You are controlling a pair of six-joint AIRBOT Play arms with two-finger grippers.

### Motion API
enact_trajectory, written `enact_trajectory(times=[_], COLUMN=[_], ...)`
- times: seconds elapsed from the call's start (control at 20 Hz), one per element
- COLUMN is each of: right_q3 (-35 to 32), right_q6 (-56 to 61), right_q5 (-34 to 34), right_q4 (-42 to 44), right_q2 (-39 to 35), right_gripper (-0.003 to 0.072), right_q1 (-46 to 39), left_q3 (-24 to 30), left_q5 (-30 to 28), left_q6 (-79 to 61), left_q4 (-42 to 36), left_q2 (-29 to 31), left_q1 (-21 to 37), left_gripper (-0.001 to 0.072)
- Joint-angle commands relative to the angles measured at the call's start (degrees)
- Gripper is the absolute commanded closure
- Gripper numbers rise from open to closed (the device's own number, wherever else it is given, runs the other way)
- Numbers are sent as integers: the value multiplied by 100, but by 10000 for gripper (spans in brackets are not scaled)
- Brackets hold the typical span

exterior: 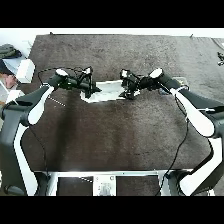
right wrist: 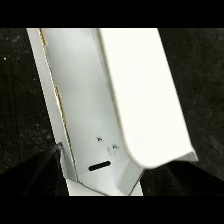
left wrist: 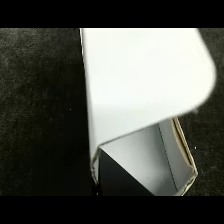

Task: Fold the box and place the chain.

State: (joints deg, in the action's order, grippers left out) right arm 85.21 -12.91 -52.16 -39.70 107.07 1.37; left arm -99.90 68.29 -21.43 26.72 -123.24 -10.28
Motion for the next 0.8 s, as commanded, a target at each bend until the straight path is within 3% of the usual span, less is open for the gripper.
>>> enact_trajectory(times=[0.0, 0.4, 0.75], right_q3=[435, 876, 883], right_q6=[116, 269, 348], right_q5=[-645, -1224, -1471], right_q4=[11, 302, 352], right_q2=[356, 855, 1003], right_gripper=[101, 101, 102], right_q1=[-35, -127, -227], left_q3=[2, 2, 2], left_q5=[-20, -33, -33], left_q6=[-2, -2, -2], left_q4=[2, 2, 2], left_q2=[-4, -4, -4], left_q1=[-2, -2, -2], left_gripper=[697, 697, 697])
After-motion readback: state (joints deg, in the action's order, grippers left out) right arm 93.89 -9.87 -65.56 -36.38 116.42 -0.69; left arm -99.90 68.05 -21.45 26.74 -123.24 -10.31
